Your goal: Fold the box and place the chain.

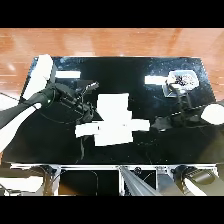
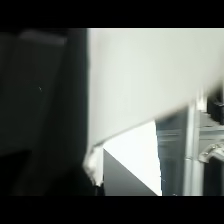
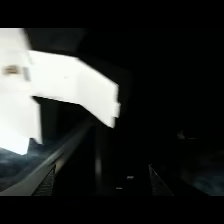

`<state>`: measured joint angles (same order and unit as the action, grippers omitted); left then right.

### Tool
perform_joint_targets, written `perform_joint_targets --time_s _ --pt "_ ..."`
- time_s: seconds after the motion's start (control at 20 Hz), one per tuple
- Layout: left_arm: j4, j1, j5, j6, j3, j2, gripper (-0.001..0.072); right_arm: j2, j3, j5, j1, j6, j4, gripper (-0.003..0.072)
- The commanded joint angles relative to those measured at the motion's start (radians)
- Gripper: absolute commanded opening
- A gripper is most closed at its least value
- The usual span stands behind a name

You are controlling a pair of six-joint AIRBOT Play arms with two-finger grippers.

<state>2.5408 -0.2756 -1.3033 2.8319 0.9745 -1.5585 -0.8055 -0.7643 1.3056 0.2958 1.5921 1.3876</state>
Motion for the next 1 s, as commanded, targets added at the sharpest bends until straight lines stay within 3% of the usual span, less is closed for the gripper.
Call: perform_joint_targets --time_s 0.0,0.2,0.4,0.55,0.75,0.95 --pt "-0.031 -0.052 0.133 0.046 -0.057 0.13 0.0016 0.037 -0.027 0.045 -0.067 -0.093 0.135 0.0716" --pt "-0.049 -0.142 0.24 0.127 -0.143 0.241 0.0017 0.037 -0.027 -0.071 -0.069 -0.167 0.132 0.0716" --pt "-0.171 -0.205 0.394 0.148 -0.174 0.236 0.0019 0.036 -0.027 -0.193 -0.069 -0.194 0.127 0.0716" --pt "-0.284 -0.204 0.399 0.149 -0.174 0.207 0.002 0.034 -0.026 -0.221 -0.068 -0.296 0.093 0.0715" --pt "-0.327 -0.205 0.361 0.146 -0.173 0.181 0.002 0.034 -0.026 -0.222 -0.042 -0.441 0.078 0.0716" --pt "-0.342 -0.204 0.387 0.146 -0.173 0.177 0.002 0.034 -0.026 -0.235 -0.021 -0.541 0.042 0.0716"
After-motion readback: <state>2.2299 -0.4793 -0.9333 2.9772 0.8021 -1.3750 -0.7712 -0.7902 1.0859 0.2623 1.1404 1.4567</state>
